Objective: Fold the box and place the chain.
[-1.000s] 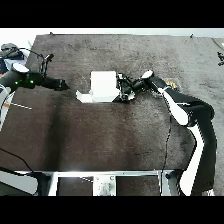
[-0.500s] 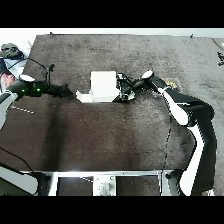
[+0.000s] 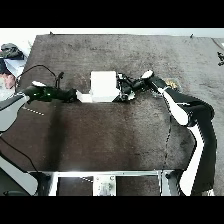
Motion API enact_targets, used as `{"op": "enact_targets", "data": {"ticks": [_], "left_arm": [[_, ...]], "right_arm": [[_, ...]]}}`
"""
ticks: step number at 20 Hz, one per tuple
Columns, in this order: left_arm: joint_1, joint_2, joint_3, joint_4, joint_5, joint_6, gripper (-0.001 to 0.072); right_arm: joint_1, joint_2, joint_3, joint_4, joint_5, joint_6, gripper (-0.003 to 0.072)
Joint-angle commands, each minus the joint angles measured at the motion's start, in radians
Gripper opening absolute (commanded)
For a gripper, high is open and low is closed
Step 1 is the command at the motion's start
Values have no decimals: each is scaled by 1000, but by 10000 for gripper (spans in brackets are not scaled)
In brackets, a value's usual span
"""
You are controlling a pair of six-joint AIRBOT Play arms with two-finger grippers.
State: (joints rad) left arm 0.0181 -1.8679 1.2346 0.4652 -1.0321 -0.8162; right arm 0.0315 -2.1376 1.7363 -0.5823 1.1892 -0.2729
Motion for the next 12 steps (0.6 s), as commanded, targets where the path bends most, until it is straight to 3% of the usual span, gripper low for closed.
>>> {"op": "enact_targets", "data": {"ticks": [1,6,7,8,9,12], "left_arm": [[-34,-19,6,-65,-4,33,11],[-34,-18,103,-54,-78,29,14],[-34,-18,116,-54,-95,31,50],[-34,-18,127,-55,-113,31,201],[-34,-17,139,-52,-129,31,257],[-34,-10,164,-50,-142,25,255]], "right_arm": [[1,0,1,0,0,0,326],[1,0,1,0,0,0,326],[1,0,1,0,0,0,327],[1,0,1,0,0,0,326],[1,0,1,0,0,0,326],[1,0,1,0,0,0,326]]}}
